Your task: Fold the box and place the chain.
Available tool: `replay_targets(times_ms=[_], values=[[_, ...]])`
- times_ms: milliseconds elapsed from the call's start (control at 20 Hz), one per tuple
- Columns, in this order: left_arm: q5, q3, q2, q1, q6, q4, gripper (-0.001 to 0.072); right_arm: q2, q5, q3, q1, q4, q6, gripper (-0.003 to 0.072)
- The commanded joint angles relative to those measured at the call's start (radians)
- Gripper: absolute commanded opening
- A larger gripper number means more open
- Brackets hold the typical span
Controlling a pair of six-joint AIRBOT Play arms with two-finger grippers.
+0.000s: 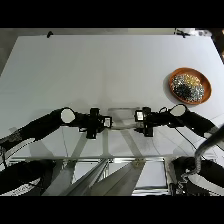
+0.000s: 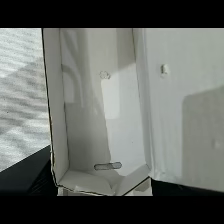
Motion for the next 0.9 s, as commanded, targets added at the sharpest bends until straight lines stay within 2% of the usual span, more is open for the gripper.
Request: replay_targets(times_ms=[0, 350, 450, 850], values=[[-0.010, 0.000, -0.001, -0.006, 0.011, -0.019, 0.0271, 0.000, 0.000, 0.000, 0.000, 0.000, 0.001, 0.0411], [0.018, 0.000, -0.001, -0.006, 0.012, -0.066, 0.0263, 0.000, 0.000, 0.000, 0.000, 0.000, 0.002, 0.0411], [0.023, 0.000, -0.001, -0.008, 0.012, -0.082, 0.0188, 0.000, 0.000, 0.000, 0.000, 0.000, 0.001, 0.0411], [0.087, 0.000, -0.002, -0.065, 0.012, -0.105, 0.0188, 0.000, 0.000, 0.000, 0.000, 0.000, 0.001, 0.0411]])
